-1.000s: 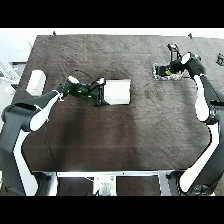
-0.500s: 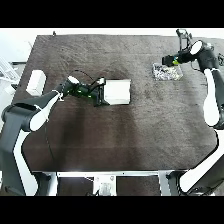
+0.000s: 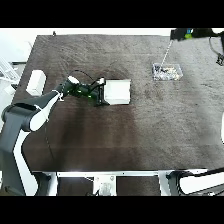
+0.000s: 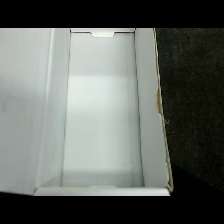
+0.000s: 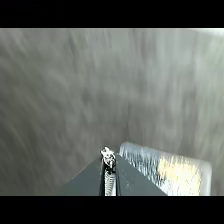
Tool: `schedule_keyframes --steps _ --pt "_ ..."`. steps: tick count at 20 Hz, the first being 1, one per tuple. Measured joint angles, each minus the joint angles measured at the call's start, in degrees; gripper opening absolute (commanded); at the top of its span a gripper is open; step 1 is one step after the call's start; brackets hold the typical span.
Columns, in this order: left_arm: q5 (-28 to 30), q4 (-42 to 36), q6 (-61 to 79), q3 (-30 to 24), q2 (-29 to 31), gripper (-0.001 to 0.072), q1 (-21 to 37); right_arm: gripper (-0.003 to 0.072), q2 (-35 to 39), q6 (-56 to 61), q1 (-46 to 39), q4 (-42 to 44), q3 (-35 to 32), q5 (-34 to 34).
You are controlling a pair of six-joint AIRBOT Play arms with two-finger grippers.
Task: Fold the box and place the chain.
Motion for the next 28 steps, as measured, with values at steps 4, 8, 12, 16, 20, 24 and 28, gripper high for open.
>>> schedule_keyframes --steps 4,8,12,16,20,24,28 --pt "0.0 0.0 0.0 0.0 0.0 0.0358 0.0 0.0011 9.0 0.0 6.2 -3.4 0.0 -3.8" --pt "0.0 0.0 0.0 0.0 0.0 0.0358 0.0 0.0011 16.1 -0.3 13.1 -5.6 0.0 -6.2" --pt "0.0 0.0 0.0 0.0 0.0 0.0358 0.0 0.0011 20.0 -1.2 19.5 -6.2 0.0 -6.8" --pt "0.0 0.0 0.0 0.0 0.0 0.0358 0.0 0.0011 21.5 -2.2 24.5 -6.5 0.0 -5.0" --pt "0.0 0.0 0.0 0.0 0.0 0.0358 0.0 0.0011 21.9 -2.6 28.6 -6.5 0.0 -1.6" --pt "0.0 0.0 0.0 0.0 0.0 0.0358 0.0 0.0012 22.0 -2.6 30.6 -6.5 -1.4 0.7" --pt "0.0 0.0 0.0 0.0 0.0 0.0358 0.0 0.0011 22.0 -1.9 31.2 -5.5 -4.2 1.4"
